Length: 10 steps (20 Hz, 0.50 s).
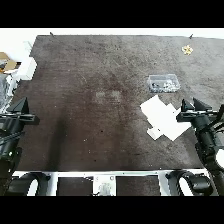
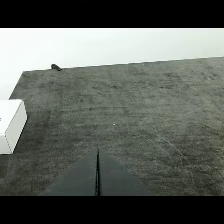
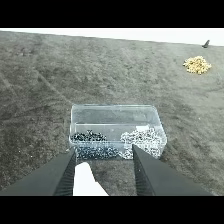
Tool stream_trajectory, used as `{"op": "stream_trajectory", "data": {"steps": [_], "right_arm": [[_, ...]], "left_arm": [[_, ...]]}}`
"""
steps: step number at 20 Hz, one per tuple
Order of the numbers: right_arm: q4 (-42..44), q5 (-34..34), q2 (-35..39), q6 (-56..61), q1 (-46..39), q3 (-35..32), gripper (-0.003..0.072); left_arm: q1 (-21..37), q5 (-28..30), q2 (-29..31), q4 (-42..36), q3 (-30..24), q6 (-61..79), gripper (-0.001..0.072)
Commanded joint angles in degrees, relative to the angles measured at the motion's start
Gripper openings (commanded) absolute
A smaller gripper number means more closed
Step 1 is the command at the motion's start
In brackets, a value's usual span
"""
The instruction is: Fold the box and place the chain.
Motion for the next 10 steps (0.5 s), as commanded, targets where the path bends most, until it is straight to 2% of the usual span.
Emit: {"op": "stream_trajectory", "data": {"steps": [1,5,7,10], "right_arm": [[0.0,-0.1,0.0,0.0,0.0,0.1,0.0394],[-0.1,0.1,0.0,-0.1,0.0,0.1,0.0394],[-3.4,-2.4,0.0,-0.6,0.0,0.7,0.0395],[-3.6,-1.9,0.0,-0.6,0.0,4.9,0.0395]], "left_arm": [[0.0,0.0,0.0,0.0,0.0,0.0,0.0011],[0.0,0.0,0.0,0.0,0.0,0.0,0.0011],[0.0,0.0,0.0,0.0,0.0,0.0,0.0011],[0.0,0.0,0.0,0.0,0.0,0.0,0.0011]]}}
